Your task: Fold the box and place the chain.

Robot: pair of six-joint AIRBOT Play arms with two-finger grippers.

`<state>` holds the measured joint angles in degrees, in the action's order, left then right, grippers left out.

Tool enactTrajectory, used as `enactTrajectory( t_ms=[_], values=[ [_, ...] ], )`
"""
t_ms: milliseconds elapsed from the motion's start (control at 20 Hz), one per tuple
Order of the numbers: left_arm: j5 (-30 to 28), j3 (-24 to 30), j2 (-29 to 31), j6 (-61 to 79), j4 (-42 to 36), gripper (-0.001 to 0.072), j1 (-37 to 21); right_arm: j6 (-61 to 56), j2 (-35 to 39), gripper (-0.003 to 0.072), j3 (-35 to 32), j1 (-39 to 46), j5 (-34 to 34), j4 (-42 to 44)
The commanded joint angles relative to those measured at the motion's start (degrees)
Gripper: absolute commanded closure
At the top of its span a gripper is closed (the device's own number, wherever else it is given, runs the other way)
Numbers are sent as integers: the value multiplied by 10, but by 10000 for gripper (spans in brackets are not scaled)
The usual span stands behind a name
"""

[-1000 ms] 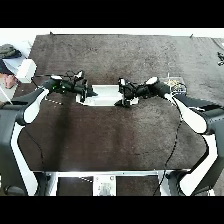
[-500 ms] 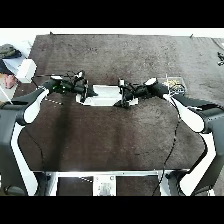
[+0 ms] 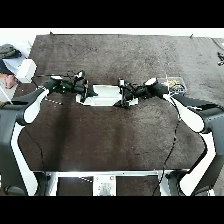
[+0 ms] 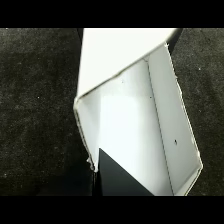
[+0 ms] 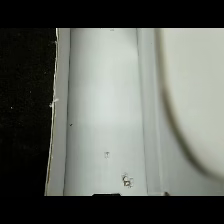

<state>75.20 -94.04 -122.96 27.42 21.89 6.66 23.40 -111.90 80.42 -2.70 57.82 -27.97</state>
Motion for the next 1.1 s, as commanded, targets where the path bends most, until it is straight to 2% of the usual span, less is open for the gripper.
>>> enactTrajectory(
  t_ms=[0,1050],
  values=[
    [0,0,0,0,0,699,0,0,0,421,0,0,-2,-1],
    [9,0,0,-4,0,698,0,0,0,419,0,0,-2,-1]
  ],
)
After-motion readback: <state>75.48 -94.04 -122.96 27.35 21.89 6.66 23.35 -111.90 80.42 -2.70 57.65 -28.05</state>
